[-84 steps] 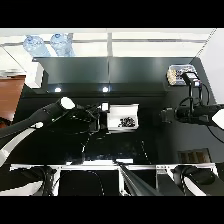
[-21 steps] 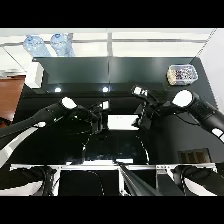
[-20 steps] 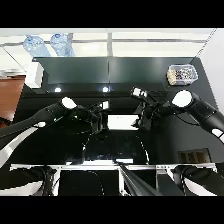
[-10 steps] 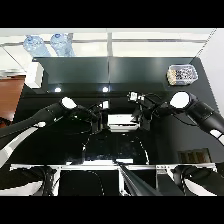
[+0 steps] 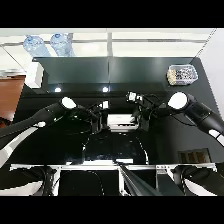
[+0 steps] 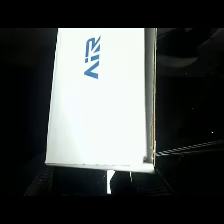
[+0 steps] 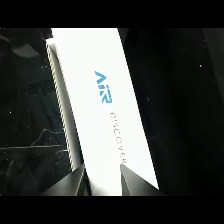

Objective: Fold the box and place the chain.

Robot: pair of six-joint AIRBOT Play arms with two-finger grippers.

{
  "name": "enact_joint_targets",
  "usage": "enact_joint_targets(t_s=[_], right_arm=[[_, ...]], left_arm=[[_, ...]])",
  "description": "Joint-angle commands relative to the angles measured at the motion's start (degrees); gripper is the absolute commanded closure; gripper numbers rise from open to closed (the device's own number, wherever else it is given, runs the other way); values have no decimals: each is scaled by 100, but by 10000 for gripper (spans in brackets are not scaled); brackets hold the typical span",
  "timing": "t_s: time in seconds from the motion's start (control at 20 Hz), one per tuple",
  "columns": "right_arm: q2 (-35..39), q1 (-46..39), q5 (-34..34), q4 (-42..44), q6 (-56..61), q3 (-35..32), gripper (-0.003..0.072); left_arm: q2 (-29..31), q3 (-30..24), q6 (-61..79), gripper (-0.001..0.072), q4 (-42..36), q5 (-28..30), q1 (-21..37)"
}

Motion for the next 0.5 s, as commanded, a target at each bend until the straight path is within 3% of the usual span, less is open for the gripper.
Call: enact_joint_targets(t_s=[0.0, 0.2, 0.3, 0.45], right_arm=[[-11, 33, 17, -31, 26, 0, 448], [-11, 33, 260, -55, 39, 0, 446], [-11, 31, 326, -70, 83, 0, 356], [-11, 33, 323, -70, 125, -4, 357]], left_arm=[[-2, 4, 4, 304, -4, -4, -2], [-2, 4, 4, 305, -4, -4, -2], [-2, 4, 4, 304, -4, -4, -2], [-2, 4, 4, 304, -4, -4, -2]])
